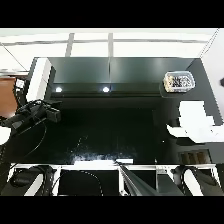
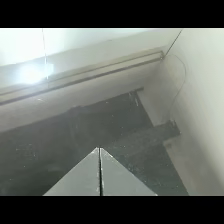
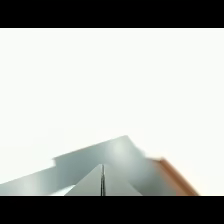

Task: Fold the box and place the chain.

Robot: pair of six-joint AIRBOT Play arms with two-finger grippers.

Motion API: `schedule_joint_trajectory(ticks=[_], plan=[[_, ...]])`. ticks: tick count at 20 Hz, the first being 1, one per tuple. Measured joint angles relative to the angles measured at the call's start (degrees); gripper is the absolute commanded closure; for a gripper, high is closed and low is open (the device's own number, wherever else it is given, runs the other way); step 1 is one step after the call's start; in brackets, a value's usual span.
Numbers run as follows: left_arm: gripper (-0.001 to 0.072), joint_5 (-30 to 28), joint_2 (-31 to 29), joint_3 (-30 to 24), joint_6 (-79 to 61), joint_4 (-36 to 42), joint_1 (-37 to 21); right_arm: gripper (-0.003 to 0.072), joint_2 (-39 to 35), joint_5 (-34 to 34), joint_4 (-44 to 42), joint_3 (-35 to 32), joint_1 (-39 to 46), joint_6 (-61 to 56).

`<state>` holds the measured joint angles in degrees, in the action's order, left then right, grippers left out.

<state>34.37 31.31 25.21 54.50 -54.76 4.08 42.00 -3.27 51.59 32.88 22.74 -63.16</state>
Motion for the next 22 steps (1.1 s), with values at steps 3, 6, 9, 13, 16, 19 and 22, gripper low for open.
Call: schedule_joint_trajectory(ticks=[3, 6, 9, 13, 16, 19, 22], plan=[[0.0683, -0.6, 0.2, 0.0, 0.0, 0.0, 0.0, 0.0673, 13.7, 13.0, -0.1, 11.1, 14.3, -0.4], [0.0683, -1.1, 0.2, 0.0, 0.0, 0.0, 0.0, 0.0673, 29.2, 35.7, 3.0, 25.8, 27.0, -6.2], [0.0683, -1.3, 0.5, 0.0, 0.0, 0.0, 0.0, 0.0674, 42.0, 58.7, 13.3, 37.9, 33.9, -11.6], [0.0683, -1.3, 1.4, 0.0, 0.0, 1.0, 0.0, -0.0034, 50.4, 74.2, 23.7, 45.1, 36.5, -8.7], [0.0683, -1.3, 2.4, 0.0, 0.0, 1.6, 0.0, -0.0034, 52.5, 79.2, 22.6, 46.8, 36.9, -2.5], [0.0683, -1.3, 3.5, 0.0, 0.0, 1.8, 0.0, -0.0034, 53.3, 82.7, 21.2, 47.4, 36.6, 3.4], [0.0683, -1.3, 4.2, 0.0, 0.0, 1.9, 0.0, -0.0034, 53.6, 83.8, 20.7, 47.6, 36.3, 7.1]])
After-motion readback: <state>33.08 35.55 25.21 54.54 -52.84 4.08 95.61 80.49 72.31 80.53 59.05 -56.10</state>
